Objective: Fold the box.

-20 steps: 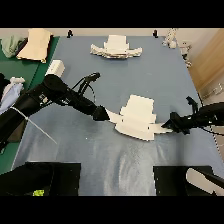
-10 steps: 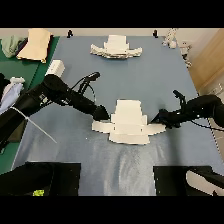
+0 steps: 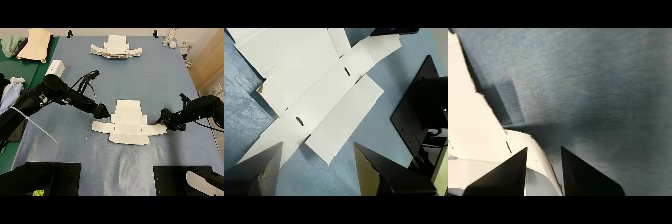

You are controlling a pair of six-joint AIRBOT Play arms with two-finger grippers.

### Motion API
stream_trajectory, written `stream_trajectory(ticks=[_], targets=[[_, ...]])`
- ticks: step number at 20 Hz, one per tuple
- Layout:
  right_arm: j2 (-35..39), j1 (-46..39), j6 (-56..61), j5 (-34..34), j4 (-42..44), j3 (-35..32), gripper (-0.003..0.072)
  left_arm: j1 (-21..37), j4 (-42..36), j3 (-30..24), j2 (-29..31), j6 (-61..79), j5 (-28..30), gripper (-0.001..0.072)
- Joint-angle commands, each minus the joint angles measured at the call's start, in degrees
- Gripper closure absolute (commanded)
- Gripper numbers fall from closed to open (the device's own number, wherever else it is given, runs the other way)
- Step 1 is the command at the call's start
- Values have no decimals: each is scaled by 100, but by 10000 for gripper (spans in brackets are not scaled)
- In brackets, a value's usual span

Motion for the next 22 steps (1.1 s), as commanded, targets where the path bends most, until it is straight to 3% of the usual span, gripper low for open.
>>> stream_trajectory(ticks=[1, 8, 11, 13, 15, 17, 22], targets=[[238, 9, 643, -70, -577, -17, 361, -2, 2, 0, -2, 0, 28, 19], [358, 13, -286, 433, 1132, -962, 404, -2, 0, 0, -2, -24, 116, 20], [352, 129, -743, 581, 1233, -903, 405, -2, -2, 0, -2, -22, 155, 19], [352, 262, -1060, 509, 1285, -820, 597, -2, -4, 0, -2, -74, 151, 20], [352, 505, -1298, 514, 1351, -713, 606, 0, 2, 0, -2, -407, 179, 20], [352, 859, -1674, 542, 1469, -505, 685, 61, 4, 7, -2, -678, 238, 20], [369, 1869, -2645, 1119, 1384, -184, 686, 802, 59, 46, -4, -1209, 251, 20]])
